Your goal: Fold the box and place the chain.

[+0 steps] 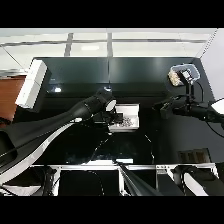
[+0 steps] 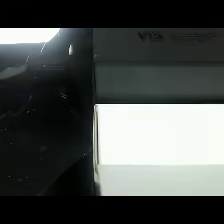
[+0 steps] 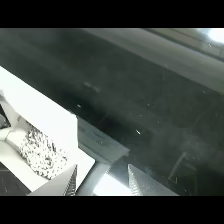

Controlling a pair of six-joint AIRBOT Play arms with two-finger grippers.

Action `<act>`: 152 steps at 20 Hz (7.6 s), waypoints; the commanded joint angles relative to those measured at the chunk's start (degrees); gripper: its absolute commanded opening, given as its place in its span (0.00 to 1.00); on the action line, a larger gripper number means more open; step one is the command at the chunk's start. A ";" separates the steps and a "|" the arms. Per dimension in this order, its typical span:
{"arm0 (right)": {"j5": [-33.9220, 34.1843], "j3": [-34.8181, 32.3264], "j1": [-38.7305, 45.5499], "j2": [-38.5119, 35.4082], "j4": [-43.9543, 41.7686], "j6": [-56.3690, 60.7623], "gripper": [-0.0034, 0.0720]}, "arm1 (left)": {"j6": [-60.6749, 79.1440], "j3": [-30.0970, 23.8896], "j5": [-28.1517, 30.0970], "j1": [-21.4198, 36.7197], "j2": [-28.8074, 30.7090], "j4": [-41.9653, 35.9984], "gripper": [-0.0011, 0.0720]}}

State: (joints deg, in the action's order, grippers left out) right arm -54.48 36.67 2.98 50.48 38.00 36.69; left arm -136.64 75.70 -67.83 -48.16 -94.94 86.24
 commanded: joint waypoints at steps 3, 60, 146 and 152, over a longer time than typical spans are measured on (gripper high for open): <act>-0.81 0.02 1.27 -0.07 1.25 -0.02 0.54 | 0.09 3.76 -1.03 -0.13 0.15 -0.17 0.60; 5.05 0.00 1.11 0.33 -5.07 4.07 0.58 | 150.16 -26.21 24.15 15.72 8.61 -54.97 0.54; -4.50 2.03 -17.75 13.40 -8.96 8.33 0.06 | 150.16 -26.21 24.35 15.67 8.59 -54.93 0.54; 1.77 0.68 -17.75 19.08 -1.55 17.42 0.06 | 150.16 -26.21 24.33 15.69 8.59 -54.95 0.54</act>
State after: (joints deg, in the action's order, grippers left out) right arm -54.72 37.87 -14.81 67.09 32.88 48.47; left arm 13.52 49.45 -43.51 -32.49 -86.35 31.29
